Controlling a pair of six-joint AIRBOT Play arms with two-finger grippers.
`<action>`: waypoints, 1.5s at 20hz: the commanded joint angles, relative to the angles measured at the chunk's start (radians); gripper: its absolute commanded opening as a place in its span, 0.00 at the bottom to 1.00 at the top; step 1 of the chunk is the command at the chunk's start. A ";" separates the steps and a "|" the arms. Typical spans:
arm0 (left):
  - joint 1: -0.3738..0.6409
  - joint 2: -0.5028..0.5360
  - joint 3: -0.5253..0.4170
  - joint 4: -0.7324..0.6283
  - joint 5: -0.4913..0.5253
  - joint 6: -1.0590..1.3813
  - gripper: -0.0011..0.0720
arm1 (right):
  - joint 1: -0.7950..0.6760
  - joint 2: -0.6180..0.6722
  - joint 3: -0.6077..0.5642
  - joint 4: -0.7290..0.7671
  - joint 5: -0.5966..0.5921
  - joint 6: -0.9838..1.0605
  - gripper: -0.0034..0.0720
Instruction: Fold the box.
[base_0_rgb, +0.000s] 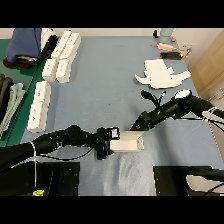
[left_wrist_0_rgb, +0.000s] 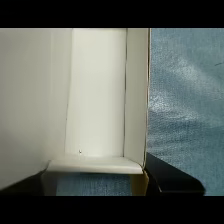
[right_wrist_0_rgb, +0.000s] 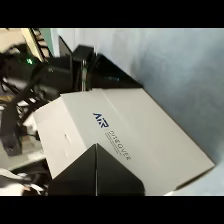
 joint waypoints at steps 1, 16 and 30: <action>0.000 0.000 0.001 0.000 0.000 0.000 0.65 | 0.107 0.074 -0.001 -0.163 -0.074 -0.035 0.05; 0.000 0.000 0.001 0.000 0.000 0.000 0.65 | 0.645 0.528 -0.165 -0.655 -0.721 0.002 0.04; 0.000 0.000 0.001 0.000 0.000 0.000 0.65 | 0.829 0.642 -0.321 -0.924 -0.901 0.025 0.09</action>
